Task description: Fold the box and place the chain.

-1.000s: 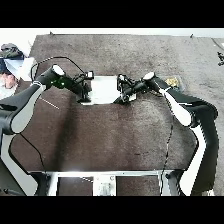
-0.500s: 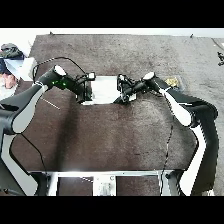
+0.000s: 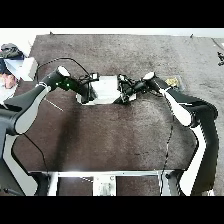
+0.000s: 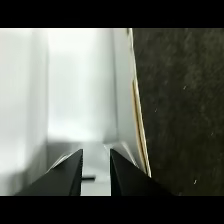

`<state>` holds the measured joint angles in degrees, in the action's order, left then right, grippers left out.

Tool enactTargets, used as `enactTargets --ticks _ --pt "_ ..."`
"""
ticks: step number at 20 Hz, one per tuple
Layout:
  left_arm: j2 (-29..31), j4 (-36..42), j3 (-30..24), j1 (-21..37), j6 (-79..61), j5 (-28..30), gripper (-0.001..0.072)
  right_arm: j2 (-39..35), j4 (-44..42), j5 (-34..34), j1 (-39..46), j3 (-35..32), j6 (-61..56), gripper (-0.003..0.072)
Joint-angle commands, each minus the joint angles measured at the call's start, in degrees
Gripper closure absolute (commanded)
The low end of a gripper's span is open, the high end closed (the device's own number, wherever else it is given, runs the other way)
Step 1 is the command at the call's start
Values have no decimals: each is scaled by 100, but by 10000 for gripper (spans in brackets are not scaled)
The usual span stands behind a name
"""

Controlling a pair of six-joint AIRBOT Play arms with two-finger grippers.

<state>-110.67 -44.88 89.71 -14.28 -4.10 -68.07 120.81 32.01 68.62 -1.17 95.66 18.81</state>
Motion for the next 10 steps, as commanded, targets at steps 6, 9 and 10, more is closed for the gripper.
enactTargets --ticks 6,9,10 --pt "-74 61 0 -72 -55 103 126 4 -7 -7 0 4 -20 313" --pt "-68 -46 17 -72 125 291 49 4 -7 -7 0 4 -20 313" --pt "-61 -57 17 -72 125 315 49 4 -9 -7 0 4 -20 313"
